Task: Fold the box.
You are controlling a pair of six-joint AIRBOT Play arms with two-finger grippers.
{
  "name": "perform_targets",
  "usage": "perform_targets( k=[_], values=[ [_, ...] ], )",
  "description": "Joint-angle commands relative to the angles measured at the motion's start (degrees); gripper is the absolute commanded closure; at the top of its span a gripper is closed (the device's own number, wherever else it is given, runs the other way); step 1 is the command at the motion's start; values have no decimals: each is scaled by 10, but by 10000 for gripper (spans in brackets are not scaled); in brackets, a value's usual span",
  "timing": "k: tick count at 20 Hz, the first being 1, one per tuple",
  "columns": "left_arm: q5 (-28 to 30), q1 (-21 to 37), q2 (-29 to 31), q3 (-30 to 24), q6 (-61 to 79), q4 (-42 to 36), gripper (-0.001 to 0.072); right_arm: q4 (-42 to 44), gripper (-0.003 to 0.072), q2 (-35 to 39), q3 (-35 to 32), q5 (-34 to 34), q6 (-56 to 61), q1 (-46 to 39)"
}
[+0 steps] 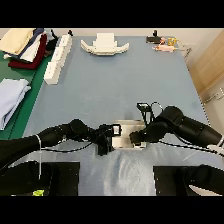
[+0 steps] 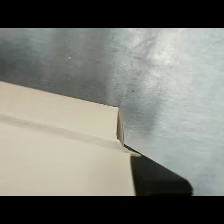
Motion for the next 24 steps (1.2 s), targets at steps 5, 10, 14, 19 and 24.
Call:
perform_targets(
  k=[5,10,14,19,24],
  values=[
    [0,0,0,0,0,0,196,-80,262,-55,25,-37,107,37],
    [0,0,0,0,0,0,196,-77,275,-57,25,-21,118,37],
    [0,0,0,0,0,0,197,-77,287,-57,25,-17,128,37],
    [0,0,0,0,0,0,197,-77,640,-57,25,-9,123,37],
    [0,0,0,0,0,0,196,-77,681,-57,25,-9,115,37]
  ],
)
